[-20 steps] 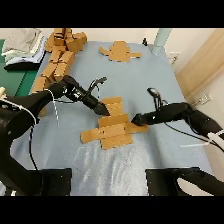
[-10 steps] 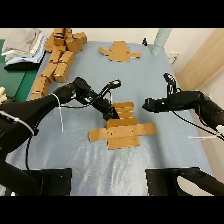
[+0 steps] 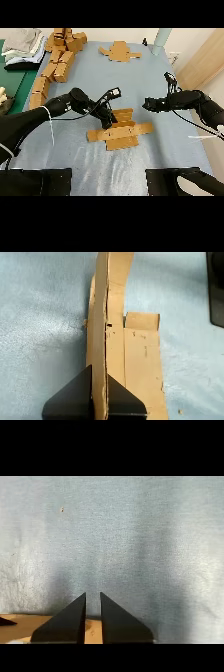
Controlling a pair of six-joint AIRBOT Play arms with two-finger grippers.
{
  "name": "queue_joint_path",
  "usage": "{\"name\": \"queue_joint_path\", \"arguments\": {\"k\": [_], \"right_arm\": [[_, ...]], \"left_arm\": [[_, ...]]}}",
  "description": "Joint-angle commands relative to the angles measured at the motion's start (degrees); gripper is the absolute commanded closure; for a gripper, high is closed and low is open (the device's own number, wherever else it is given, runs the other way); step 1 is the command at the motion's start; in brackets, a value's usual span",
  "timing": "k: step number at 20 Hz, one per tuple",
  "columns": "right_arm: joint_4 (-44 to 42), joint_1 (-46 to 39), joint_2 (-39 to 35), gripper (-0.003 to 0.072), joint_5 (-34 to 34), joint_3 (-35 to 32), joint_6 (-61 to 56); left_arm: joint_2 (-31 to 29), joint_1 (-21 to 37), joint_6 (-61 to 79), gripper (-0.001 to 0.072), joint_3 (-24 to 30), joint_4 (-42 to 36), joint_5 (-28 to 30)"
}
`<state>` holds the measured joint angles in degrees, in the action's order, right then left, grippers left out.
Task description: Fold the box.
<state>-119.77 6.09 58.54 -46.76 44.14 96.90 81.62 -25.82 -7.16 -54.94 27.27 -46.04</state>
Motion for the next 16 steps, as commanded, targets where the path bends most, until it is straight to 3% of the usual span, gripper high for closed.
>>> {"name": "queue_joint_path", "arguments": {"k": [1,10,16], "right_arm": [[-0.04,0.02,-0.04,0.0546,-0.09,0.07,-0.02],[0.0,0.04,-0.02,0.0546,-0.48,0.04,-0.02],[0.0,0.04,-0.02,0.0546,-0.52,0.07,0.0]], "left_arm": [[-0.83,-1.92,2.1,0.0699,2.95,1.73,5.27],[-0.79,-1.97,2.62,0.0697,3.04,3.17,4.87],[-1.03,-1.64,5.46,0.0696,0.83,3.19,0.26]]}}
